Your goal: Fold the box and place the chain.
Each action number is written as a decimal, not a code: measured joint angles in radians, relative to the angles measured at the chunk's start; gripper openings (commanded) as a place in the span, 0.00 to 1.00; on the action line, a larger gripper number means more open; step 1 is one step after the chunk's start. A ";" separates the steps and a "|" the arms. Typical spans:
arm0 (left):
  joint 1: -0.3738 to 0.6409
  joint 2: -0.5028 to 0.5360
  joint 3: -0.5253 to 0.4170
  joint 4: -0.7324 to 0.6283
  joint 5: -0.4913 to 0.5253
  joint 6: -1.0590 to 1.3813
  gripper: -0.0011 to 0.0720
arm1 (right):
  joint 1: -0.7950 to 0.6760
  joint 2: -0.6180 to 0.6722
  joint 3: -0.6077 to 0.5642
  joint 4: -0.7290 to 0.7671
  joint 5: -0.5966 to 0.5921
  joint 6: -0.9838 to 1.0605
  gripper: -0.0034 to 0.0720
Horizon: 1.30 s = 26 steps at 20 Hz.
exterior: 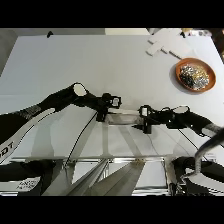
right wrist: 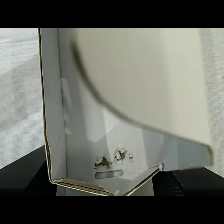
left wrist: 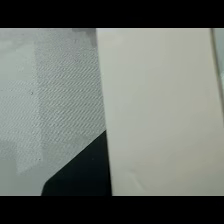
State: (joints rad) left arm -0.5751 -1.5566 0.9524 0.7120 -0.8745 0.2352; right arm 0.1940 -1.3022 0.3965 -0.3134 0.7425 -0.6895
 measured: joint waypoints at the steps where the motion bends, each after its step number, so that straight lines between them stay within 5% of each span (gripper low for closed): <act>1: 0.000 0.000 0.000 0.000 0.002 0.007 0.03 | 0.000 0.000 0.000 0.000 0.000 0.000 0.44; 10: 0.000 0.000 0.000 0.000 0.003 0.025 0.07 | 0.000 0.000 0.000 0.000 0.000 0.000 0.44; 13: 0.001 0.000 -0.001 0.020 0.018 0.031 0.55 | 0.000 0.000 0.000 0.003 -0.007 0.000 0.44; 14: 0.000 0.003 0.000 0.010 0.014 0.031 0.58 | 0.000 0.000 0.000 0.002 -0.007 0.000 0.44; 19: 0.002 0.060 -0.001 0.039 -0.002 -0.066 0.58 | 0.000 0.000 0.000 0.001 -0.005 0.000 0.44; 24: 0.003 0.176 -0.001 0.248 -0.101 -0.348 0.58 | -0.001 -0.001 0.000 0.003 -0.009 0.002 0.44; 26: 0.003 0.222 -0.001 0.337 -0.164 -0.455 0.40 | -0.001 -0.001 0.000 0.002 -0.007 0.002 0.44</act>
State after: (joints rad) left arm -0.5716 -1.3342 0.9516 1.0489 -1.0389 -0.2203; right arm 0.1928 -1.3033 0.3965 -0.3115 0.7353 -0.6880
